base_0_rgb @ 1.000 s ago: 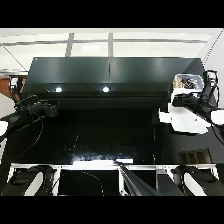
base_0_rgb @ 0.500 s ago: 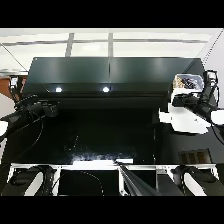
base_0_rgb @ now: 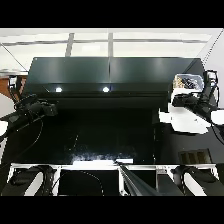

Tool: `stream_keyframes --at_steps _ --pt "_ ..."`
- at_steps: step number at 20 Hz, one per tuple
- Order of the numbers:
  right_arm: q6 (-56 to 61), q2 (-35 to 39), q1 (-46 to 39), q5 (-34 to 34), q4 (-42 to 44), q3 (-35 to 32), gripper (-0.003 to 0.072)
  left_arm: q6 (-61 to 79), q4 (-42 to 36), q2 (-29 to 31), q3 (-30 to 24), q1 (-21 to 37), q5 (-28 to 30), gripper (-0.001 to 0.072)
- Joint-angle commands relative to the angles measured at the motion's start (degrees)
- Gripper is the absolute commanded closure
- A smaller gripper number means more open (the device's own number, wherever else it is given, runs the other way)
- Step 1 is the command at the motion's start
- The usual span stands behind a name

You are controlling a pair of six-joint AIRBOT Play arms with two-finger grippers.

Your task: Fold the box and place the chain.

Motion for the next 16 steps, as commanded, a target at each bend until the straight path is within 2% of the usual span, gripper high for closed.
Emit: stream_keyframes --at_steps 1,2,3,4,5,7,9,13,14,16 --pt "0.02 0.02 0.04 0.02 0.04 -0.02 0.0647 0.00 -0.98 -0.04 -0.02 0.04 3.06 0.0679" --pt "0.02 0.02 0.04 -0.02 0.00 -0.02 0.0646 -0.02 -1.29 -0.07 -0.04 0.04 3.32 0.0676" --pt "0.00 0.00 0.02 -0.50 -0.44 -0.02 0.0608 -0.02 -1.79 -0.07 -0.09 -0.04 3.87 0.0605" --pt "0.02 -0.02 0.02 -0.87 -0.42 -0.02 0.0269 -0.02 -2.80 -0.07 -0.15 -0.20 3.89 0.0270" --pt "-0.20 -0.02 0.04 -0.92 -0.52 -0.02 -0.0018 -0.20 -3.63 -0.07 -0.17 -0.42 3.58 0.0007" --pt "0.11 -0.13 -0.72 -1.70 -1.44 -0.02 -0.0026 -0.20 -4.13 -0.04 -0.15 -0.39 1.77 0.0005" --pt "7.48 -0.22 -6.36 -2.93 -4.59 1.11 -0.0025 -0.20 -4.31 -0.04 -0.15 -0.42 -0.33 0.0005" --pt "25.31 -3.82 -31.56 -2.19 -12.85 5.18 -0.0025 -0.20 -6.32 -0.04 -0.13 -0.42 -3.61 0.0005" --pt "26.86 -5.75 -38.05 -0.59 -12.79 6.14 -0.0025 -0.20 -7.15 -0.04 -0.13 -0.42 -3.96 0.0005" --pt "27.34 -10.73 -49.77 6.86 -11.74 9.31 -0.0025 -0.20 -7.69 -0.04 -0.13 -0.42 -4.22 0.0005"
